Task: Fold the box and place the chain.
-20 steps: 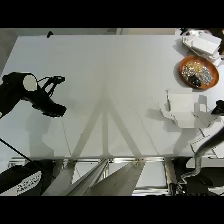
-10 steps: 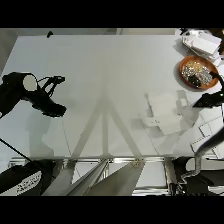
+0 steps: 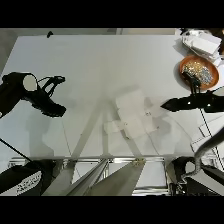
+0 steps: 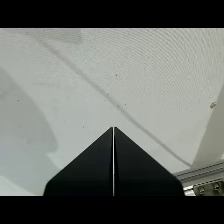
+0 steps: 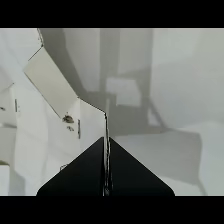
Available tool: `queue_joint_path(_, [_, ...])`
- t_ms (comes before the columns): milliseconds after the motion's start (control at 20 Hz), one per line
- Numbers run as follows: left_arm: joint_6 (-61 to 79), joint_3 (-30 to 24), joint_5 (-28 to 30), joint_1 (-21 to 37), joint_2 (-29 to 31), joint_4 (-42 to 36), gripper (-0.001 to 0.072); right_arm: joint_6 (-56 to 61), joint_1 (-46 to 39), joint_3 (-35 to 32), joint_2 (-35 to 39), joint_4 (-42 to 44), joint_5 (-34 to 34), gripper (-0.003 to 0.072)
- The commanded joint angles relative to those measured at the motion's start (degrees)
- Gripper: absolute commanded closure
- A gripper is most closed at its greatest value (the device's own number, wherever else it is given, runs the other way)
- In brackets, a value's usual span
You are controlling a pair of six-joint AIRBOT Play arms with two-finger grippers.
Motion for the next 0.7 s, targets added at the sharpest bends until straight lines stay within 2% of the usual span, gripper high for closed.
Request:
queue_joint_path(0, [0.0, 0.0, 2.6, 0.0, 0.0, -0.2, 0.0697, 7.5, 9.5, -6.8, 6.8, 4.8, -17.8, 0.0677])
queue_joint_path(250, [0.8, 0.0, 3.7, 0.0, 0.0, -2.6, 0.0695, 22.0, 23.8, -7.6, 9.7, -2.9, -32.4, 0.0678])
queue_joint_path(300, [3.9, 0.0, 4.9, 0.0, 0.0, -4.6, 0.0662, 24.7, 26.3, -7.6, 9.6, -5.9, -34.1, 0.0678])
queue_joint_path(350, [7.9, -0.1, 6.7, 0.0, 0.0, -7.8, 0.0550, 27.3, 28.4, -7.6, 9.6, -8.8, -35.1, 0.0677])
queue_joint_path(400, [14.3, -0.1, 8.9, 0.0, -0.2, -13.2, 0.0292, 28.8, 29.8, -7.6, 9.6, -10.9, -35.2, 0.0677])
queue_joint_path(450, [20.0, -0.1, 11.5, 0.0, -0.6, -19.8, 0.0086, 29.9, 30.8, -7.6, 9.6, -12.5, -34.8, 0.0677])
queue_joint_path(600, [37.6, 0.0, 17.8, 0.0, -4.3, -43.2, 0.0075, 30.1, 31.6, -7.6, 9.6, -13.3, -32.7, 0.0676])
queue_joint_path(650, [40.9, 0.0, 19.2, 0.0, -6.2, -48.4, 0.0077, 30.1, 31.6, -7.6, 9.6, -13.5, -32.2, 0.0676])
